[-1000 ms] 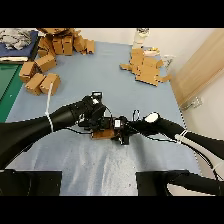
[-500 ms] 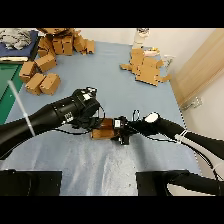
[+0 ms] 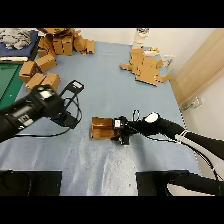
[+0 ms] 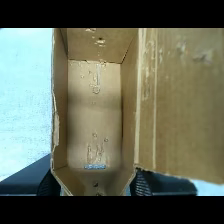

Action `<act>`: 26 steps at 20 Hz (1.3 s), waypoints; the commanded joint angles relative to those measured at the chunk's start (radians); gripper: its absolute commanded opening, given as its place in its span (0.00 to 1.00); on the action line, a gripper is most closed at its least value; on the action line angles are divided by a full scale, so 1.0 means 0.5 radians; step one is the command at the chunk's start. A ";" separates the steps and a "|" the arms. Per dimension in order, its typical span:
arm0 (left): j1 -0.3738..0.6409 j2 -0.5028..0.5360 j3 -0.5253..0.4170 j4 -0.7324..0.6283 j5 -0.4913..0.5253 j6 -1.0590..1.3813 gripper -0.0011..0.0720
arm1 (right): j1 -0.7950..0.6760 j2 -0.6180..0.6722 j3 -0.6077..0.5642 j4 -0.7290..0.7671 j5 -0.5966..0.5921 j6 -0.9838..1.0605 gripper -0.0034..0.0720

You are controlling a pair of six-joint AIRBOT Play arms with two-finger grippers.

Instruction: Fold the box.

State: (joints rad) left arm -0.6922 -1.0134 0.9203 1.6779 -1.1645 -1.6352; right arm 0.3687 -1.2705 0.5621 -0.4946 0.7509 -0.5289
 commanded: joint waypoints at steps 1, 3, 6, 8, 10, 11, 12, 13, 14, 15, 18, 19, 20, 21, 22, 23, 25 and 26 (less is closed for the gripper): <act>0.565 0.034 -0.320 -1.040 0.666 1.498 0.03 | 0.001 -0.002 -0.001 0.002 0.000 0.000 0.65; 0.931 -0.168 -0.342 -1.831 0.551 2.486 0.03 | 0.001 -0.002 -0.001 0.002 0.000 0.000 0.65; 1.193 -0.523 -0.292 -2.698 0.362 3.563 0.03 | 0.001 -0.002 -0.001 0.002 0.000 0.001 0.65; 1.156 -0.682 -0.234 -2.854 0.395 3.906 0.03 | 0.001 -0.002 -0.001 0.009 -0.002 0.001 0.65; 1.054 -0.697 -0.253 -2.730 0.423 4.003 0.02 | 0.001 -0.002 -0.001 0.009 0.000 0.002 0.65; 1.015 -0.661 -0.296 -2.683 0.426 4.031 0.02 | 0.001 -0.002 -0.001 0.010 -0.001 0.002 0.65; 0.990 -0.600 -0.374 -2.682 0.443 4.137 0.02 | 0.001 -0.002 -0.001 0.010 0.000 0.010 0.65; 0.972 -0.539 -0.451 -2.682 0.486 4.253 0.02 | 0.001 -0.002 -0.001 0.009 0.000 0.040 0.65; 0.964 -0.492 -0.518 -2.674 0.536 4.347 0.03 | 0.001 -0.002 -0.001 0.010 0.000 0.053 0.65; 0.963 -0.471 -0.571 -2.673 0.578 4.376 0.03 | 0.001 -0.002 -0.001 0.010 -0.001 0.053 0.65; 0.927 -0.480 -0.627 -2.724 0.611 4.311 0.96 | 0.001 -0.002 -0.001 0.008 -0.002 0.053 0.65; 0.895 -0.479 -0.627 -2.719 0.610 4.280 0.97 | 0.001 -0.002 -0.001 0.008 -0.002 0.053 0.65; 0.846 -0.479 -0.627 -2.711 0.612 4.280 0.96 | 0.001 -0.002 -0.001 0.008 -0.003 0.053 0.65; 0.790 -0.480 -0.627 -2.706 0.624 4.280 0.96 | 0.001 -0.002 -0.001 0.008 -0.005 0.052 0.65; 0.723 -0.480 -0.627 -2.694 0.658 4.279 0.96 | 0.001 -0.002 -0.001 0.008 -0.001 0.052 0.65; 0.671 -0.479 -0.628 -2.663 0.697 4.277 0.97 | 0.001 -0.002 -0.001 0.008 -0.001 0.053 0.65; 0.607 -0.479 -0.639 -2.598 0.723 4.217 0.96 | 0.001 -0.002 -0.001 0.008 -0.001 0.053 0.65; 0.591 -0.479 -0.648 -2.560 0.720 4.211 0.96 | 0.001 -0.002 -0.001 0.008 -0.001 0.053 0.65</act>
